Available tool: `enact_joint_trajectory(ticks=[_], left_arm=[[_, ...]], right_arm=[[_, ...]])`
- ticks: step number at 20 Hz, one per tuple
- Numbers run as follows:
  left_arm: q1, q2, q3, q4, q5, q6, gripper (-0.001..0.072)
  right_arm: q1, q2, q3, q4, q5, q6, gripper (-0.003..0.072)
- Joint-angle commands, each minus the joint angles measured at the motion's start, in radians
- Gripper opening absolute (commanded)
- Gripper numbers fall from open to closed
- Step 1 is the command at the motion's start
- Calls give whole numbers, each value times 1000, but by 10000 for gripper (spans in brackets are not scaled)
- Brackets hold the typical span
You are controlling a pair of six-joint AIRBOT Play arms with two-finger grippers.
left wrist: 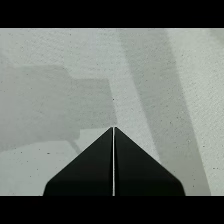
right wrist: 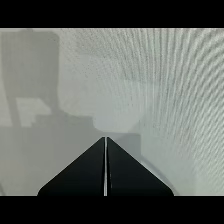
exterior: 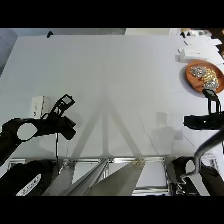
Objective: Fold the box and place the chain.
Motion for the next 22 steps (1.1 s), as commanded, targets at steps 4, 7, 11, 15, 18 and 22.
enact_joint_trajectory(ticks=[4, 7, 11, 15, 18, 22], left_arm=[[-1, -1, 0, 0, 0, 0, 10], [-1, -1, 0, 0, 0, 0, 10], [-1, -1, 0, 0, 0, 0, 10], [-1, -1, 0, 0, 0, 0, 10], [-1, -1, 0, 0, 0, 0, 10], [-1, -1, 0, 0, 0, 0, 10]], right_arm=[[-1, 0, 0, 1, 6, 0, 18], [-1, 0, 0, 1, 10, 0, 18], [-1, 0, 0, 1, 17, 0, 18], [-1, 0, 0, 1, 17, 0, 18], [-1, 0, 0, 1, 17, 0, 18], [-1, 0, 0, 1, 17, 0, 18]])
